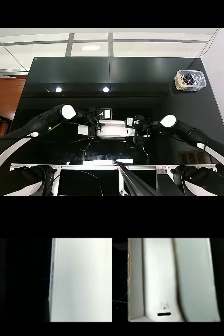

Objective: Fold the box and place the chain.

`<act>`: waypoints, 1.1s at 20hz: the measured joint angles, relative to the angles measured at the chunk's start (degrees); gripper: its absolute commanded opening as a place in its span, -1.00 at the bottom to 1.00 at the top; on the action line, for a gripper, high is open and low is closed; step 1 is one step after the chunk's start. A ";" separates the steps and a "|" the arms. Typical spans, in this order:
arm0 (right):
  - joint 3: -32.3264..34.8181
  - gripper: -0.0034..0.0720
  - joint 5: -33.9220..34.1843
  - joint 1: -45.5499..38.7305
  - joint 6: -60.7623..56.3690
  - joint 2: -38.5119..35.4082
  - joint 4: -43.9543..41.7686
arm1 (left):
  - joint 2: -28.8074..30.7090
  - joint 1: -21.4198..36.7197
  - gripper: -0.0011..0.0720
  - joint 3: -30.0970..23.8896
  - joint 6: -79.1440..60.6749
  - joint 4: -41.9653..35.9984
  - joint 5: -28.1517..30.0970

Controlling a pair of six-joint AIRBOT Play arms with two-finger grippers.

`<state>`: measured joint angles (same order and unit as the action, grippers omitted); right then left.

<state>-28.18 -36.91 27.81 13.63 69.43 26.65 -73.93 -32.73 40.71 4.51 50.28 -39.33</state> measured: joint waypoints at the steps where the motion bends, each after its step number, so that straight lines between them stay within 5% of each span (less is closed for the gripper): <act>1: 0.00 0.80 0.55 0.26 -0.26 0.04 0.17 | 0.00 0.00 -0.89 0.00 0.00 0.00 -0.02; 12: 0.00 0.79 2.08 1.29 -1.73 0.17 1.99 | 0.00 0.00 -0.89 0.00 0.00 0.00 -0.09; 13: 0.00 0.45 2.08 1.29 -1.75 0.17 2.01 | 0.00 0.00 -0.89 0.00 0.00 0.00 -0.09; 14: 0.00 0.35 2.14 1.29 -1.81 0.15 2.03 | 0.00 0.00 -0.89 0.00 0.00 0.00 -0.13; 19: 0.00 0.35 2.14 1.29 -1.88 0.15 2.12 | 0.02 0.00 -0.87 0.11 1.09 0.02 -0.17; 21: 0.00 0.35 2.21 1.29 -1.86 0.15 2.14 | 0.22 0.00 -0.08 0.76 1.75 1.11 -0.68; 22: 0.00 0.35 2.21 1.29 -1.86 0.15 2.14 | 0.57 0.00 0.09 1.40 2.29 1.66 -1.11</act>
